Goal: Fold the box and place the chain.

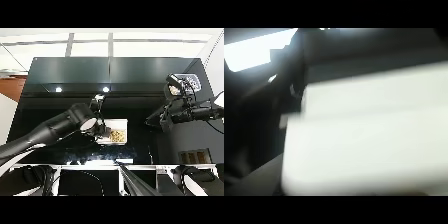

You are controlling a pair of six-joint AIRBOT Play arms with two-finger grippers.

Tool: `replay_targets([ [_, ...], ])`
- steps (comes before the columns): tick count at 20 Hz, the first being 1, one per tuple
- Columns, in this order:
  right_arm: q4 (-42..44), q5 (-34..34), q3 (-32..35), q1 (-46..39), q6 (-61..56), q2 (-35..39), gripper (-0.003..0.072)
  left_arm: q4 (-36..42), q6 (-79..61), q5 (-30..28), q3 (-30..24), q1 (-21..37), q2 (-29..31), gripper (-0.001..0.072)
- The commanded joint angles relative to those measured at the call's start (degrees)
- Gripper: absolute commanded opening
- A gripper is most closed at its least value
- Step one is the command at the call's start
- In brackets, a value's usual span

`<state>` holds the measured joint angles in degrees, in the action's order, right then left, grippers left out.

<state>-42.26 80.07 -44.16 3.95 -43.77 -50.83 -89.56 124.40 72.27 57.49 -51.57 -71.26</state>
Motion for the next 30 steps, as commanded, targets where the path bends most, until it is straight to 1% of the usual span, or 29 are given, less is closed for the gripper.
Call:
replay_targets([
  [1,0.0,0.3,0.0,-0.3,-0.5,0.0,0.0366,-2.3,-17.7,10.3,-0.2,2.4,7.5,0.0421],
  [2,-0.1,0.3,0.0,-0.3,-0.5,0.0,0.0366,-2.1,-23.1,10.4,-1.7,5.2,10.9,0.042],
  [3,-0.1,0.3,0.0,-0.3,-0.4,0.0,0.0366,-0.1,-28.4,9.2,-3.5,8.7,14.4,0.042],
  [4,-0.1,-0.3,0.0,-0.3,-0.4,0.0,0.0366,3.5,-34.1,6.8,-5.8,13.0,18.0,0.042],
  [5,-0.5,-1.3,0.0,-0.3,-0.4,0.0,0.0367,9.4,-42.2,3.2,-9.1,18.7,21.8,0.042],
  [6,-0.7,-2.3,0.0,-0.3,-0.4,0.0,0.0366,16.9,-55.7,1.9,-12.9,24.8,24.7,0.042],
  [7,-1.2,-3.3,0.0,-0.3,-0.4,0.0,0.0367,24.0,-66.8,2.5,-16.5,30.5,26.4,0.042],
  [8,-1.7,-3.8,0.0,-0.3,-0.4,0.0,0.0366,29.6,-72.3,1.9,-20.0,35.7,27.6,0.0422],
  [9,-1.9,-3.8,0.0,-0.3,-0.5,0.0,0.0367,33.2,-75.7,-1.5,-22.9,38.9,28.4,0.0455],
  [10,-1.9,-3.8,0.0,-0.2,-0.8,0.0,0.0367,36.6,-80.7,-3.8,-25.6,41.0,28.7,0.0651],
  [11,-2.0,-3.7,0.0,-0.3,-1.2,0.0,0.0366,37.6,-86.0,-6.0,-27.6,42.1,28.7,0.0715],
  [13,-2.0,-3.7,0.0,-0.2,-1.3,0.0,0.0367,37.6,-100.1,-11.6,-31.2,42.4,28.5,0.0716],
  [14,-2.0,-3.7,0.0,-0.3,-1.3,0.0,0.0366,37.9,-109.3,-13.6,-32.4,42.2,28.4,0.0714],
  [15,-2.0,-3.9,0.0,-0.3,-1.5,0.0,0.0366,39.3,-116.6,-15.3,-33.0,41.8,28.1,0.0711],
  [17,-1.9,-4.3,0.0,-0.2,-2.2,0.0,0.0366,44.5,-125.7,-18.3,-33.2,40.3,25.9,0.0703],
  [18,-2.0,-4.3,0.0,-0.2,-2.4,0.0,0.0366,46.7,-127.9,-18.4,-33.2,39.0,24.5,0.0693],
  [19,-2.0,-4.3,0.0,-0.2,-2.5,0.0,0.0366,46.7,-129.6,-18.3,-33.2,37.2,23.2,0.0693],
  [21,-1.9,-4.3,0.0,-0.2,-2.6,0.0,0.0366,43.0,-130.4,-19.1,-33.2,32.7,20.7,0.0694],
  [23,-1.9,-4.3,0.0,-0.2,-2.8,0.0,0.0366,43.1,-130.2,-21.4,-33.2,29.7,18.3,0.0696],
  [26,-1.9,-4.3,0.0,-0.2,-4.3,0.0,0.0366,49.8,-129.3,-23.2,-33.2,28.7,14.6,0.0715],
  [30,-1.9,-4.3,0.0,-0.2,-4.9,0.0,0.0366,51.7,-129.4,-23.9,-33.2,28.7,13.1,0.0715],
])
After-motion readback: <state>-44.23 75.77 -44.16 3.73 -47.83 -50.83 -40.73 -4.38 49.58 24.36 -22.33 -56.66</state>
